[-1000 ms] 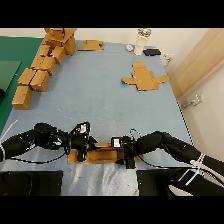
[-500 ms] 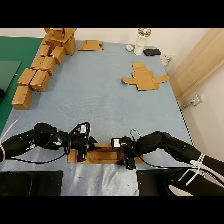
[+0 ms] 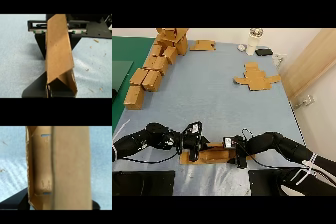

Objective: Fold the box.

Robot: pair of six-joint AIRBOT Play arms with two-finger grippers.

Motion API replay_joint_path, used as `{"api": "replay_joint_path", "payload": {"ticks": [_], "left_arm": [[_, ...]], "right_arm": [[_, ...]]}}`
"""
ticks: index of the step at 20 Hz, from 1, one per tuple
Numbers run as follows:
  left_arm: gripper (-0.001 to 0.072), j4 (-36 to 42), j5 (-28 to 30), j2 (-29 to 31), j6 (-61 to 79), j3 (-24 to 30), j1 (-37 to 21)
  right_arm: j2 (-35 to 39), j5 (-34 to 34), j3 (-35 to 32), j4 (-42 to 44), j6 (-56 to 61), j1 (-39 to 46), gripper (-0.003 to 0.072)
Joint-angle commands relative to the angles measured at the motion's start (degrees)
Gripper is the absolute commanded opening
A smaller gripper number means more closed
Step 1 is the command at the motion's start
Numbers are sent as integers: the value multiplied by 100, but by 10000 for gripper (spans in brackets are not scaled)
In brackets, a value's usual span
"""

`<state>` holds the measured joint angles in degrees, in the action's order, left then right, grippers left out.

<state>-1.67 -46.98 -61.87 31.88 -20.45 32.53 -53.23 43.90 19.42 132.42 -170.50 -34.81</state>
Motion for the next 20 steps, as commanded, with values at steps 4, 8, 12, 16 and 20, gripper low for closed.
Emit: {"api": "replay_joint_path", "payload": {"ticks": [4,8,12,16,20], "left_arm": [[14,-2,-4,-4,2,2,0],[13,48,-17,-2,4,-20,0],[14,63,-17,-2,2,-20,0],[13,52,9,-4,11,-20,-2],[14,61,9,-2,0,-22,0]], "right_arm": [[-2,-144,2,-15,11,4,507],[-2,-142,2,-17,11,4,508],[-2,-142,2,-17,11,4,508],[-2,-140,2,-15,11,4,508],[-2,-140,2,-17,11,4,507]]}}
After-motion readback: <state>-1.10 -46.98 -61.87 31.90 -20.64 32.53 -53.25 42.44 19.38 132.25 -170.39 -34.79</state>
